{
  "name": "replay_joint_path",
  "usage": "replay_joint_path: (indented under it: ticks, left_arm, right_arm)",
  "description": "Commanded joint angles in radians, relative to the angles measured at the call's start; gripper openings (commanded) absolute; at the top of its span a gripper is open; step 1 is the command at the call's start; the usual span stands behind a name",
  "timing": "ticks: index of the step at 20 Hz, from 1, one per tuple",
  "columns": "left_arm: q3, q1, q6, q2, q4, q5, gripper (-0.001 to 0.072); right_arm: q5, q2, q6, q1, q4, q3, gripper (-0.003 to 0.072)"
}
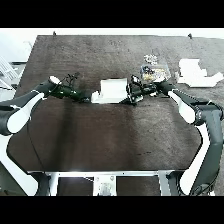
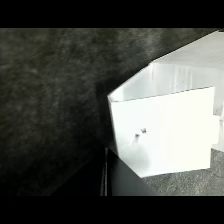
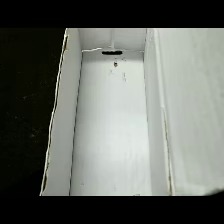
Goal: Fold the box and place the chain.
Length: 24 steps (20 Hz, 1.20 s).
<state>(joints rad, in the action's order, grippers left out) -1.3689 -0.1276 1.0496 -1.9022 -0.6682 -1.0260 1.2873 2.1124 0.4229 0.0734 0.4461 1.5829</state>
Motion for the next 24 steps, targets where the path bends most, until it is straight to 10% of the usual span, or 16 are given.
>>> replay_joint_path:
  ticks: [1, 24]
  left_arm:
    - [0.002, -0.003, -0.032, -0.011, 0.011, 0.004, 0.0019]
    - [-0.008, -0.003, -0.143, 0.06, 0.177, -0.047, 0.0021]
  right_arm:
    - [0.0, 0.0, 0.0, 0.0, 0.0, 0.0, 0.0575]
    - [0.0, 0.0, 0.0, 0.0, 0.0, 0.0, 0.0576]
